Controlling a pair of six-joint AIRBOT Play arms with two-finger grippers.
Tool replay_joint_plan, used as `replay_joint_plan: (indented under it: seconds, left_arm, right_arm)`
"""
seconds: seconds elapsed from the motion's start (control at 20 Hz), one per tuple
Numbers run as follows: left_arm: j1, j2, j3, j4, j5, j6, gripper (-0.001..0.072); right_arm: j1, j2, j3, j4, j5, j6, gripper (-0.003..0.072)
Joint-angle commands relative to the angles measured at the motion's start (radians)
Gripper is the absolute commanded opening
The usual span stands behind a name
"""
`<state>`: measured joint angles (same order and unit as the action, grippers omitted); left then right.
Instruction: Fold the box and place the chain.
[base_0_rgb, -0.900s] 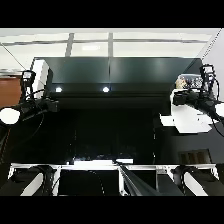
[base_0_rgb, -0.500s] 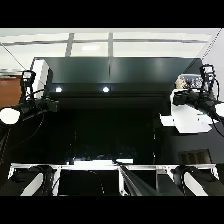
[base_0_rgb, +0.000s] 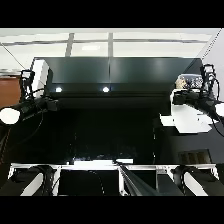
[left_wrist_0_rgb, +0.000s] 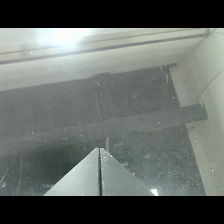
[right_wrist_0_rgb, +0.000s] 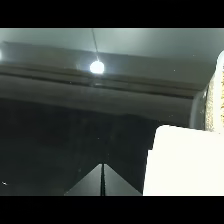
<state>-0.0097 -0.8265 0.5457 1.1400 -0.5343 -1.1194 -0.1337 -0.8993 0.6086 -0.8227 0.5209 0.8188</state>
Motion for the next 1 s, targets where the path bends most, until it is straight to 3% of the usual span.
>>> replay_joint_plan:
  seconds: [0.0,0.15,0.2,0.25,0.3,0.35,0.5,0.7,0.85,0.95]
  left_arm:
    - [-0.001,0.0,0.0,0.0,0.021,-0.002,0.0027]
    - [-0.001,-0.01,-0.001,-0.023,0.134,-0.014,0.0027]
    - [-0.001,-0.021,-0.001,-0.066,0.17,-0.014,0.0031]
    - [-0.001,-0.031,0.0,-0.095,0.186,-0.014,0.0153]
    - [-0.004,-0.04,0.0,-0.111,0.187,-0.014,0.0552]
    - [-0.013,-0.047,0.0,-0.112,0.182,-0.017,0.0707]
    - [-0.051,-0.047,0.003,-0.109,0.095,-0.013,0.0709]
    - [-0.113,-0.048,0.006,-0.105,-0.029,-0.012,0.0708]
    - [-0.135,-0.048,0.006,-0.101,-0.027,-0.01,0.0709]
    - [-0.136,-0.048,0.006,-0.101,-0.025,-0.01,0.0708]
  right_arm:
    - [0.001,0.0,0.0,0.112,-0.036,0.003,0.0015]
    - [0.0,-0.009,0.0,0.125,-0.188,0.002,0.0015]
    - [-0.003,-0.021,0.0,0.095,-0.251,0.002,0.0048]
    - [-0.006,-0.038,0.0,0.085,-0.299,0.002,0.0386]
    - [-0.013,-0.058,0.0,0.085,-0.315,0.002,0.072]
    - [-0.027,-0.072,0.0,0.08,-0.313,0.002,0.072]
    - [-0.189,-0.076,0.048,-0.021,-0.312,0.089,0.072]
    - [-0.609,-0.114,0.14,-0.026,-0.286,0.271,0.072]
    - [-0.853,-0.23,0.235,-0.026,-0.091,0.364,0.072]
    - [-0.917,-0.363,0.355,-0.073,0.133,0.363,0.072]
